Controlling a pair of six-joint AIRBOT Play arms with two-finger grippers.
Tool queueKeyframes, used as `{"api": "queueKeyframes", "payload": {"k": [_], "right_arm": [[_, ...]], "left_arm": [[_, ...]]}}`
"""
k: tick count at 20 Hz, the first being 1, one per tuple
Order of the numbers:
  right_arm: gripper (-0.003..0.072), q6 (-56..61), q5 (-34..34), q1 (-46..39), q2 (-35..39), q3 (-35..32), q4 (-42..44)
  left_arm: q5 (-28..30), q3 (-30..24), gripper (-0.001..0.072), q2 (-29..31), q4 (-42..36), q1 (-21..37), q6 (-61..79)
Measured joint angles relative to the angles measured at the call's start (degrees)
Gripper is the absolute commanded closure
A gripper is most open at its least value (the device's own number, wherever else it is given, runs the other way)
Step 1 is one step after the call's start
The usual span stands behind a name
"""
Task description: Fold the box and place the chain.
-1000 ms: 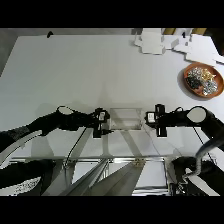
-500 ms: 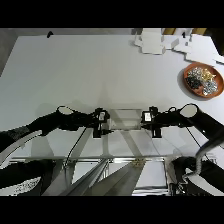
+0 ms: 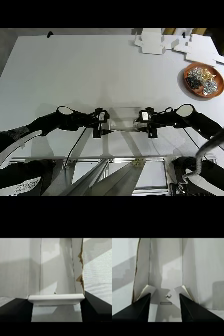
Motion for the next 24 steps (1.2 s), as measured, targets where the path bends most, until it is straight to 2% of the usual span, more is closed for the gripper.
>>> {"api": "queueKeyframes", "payload": {"k": [4, 10, 11, 14, 18, 24], "right_arm": [[0.0249, 0.7, 0.5, -1.0, 0.4, -1.0, 0.3], [0.0296, 11.6, 2.1, -3.4, 6.6, -1.3, -8.5], [0.0337, 13.3, 2.1, -3.6, 8.0, -1.3, -9.9], [0.0669, 16.9, 2.2, -3.9, 12.9, -1.3, -12.3], [0.0671, 25.6, 2.9, -4.1, 18.9, -1.3, -13.3], [0.0671, 52.0, -3.3, -10.3, 20.8, -1.3, -14.9]], "left_arm": [[-0.1, 0.0, 0.0612, 0.0, 0.0, 0.0, 0.0], [0.1, 0.0, 0.0612, 0.0, -0.2, 0.0, -0.2], [0.0, 0.0, 0.0612, 0.0, -0.2, 0.0, -0.2], [0.0, 0.0, 0.0612, 0.0, -0.1, 0.0, -0.2], [0.0, 0.0, 0.0612, 0.0, 0.0, 0.0, -0.1], [0.0, 0.0, 0.0612, 0.0, 0.0, 0.0, 0.0]]}}
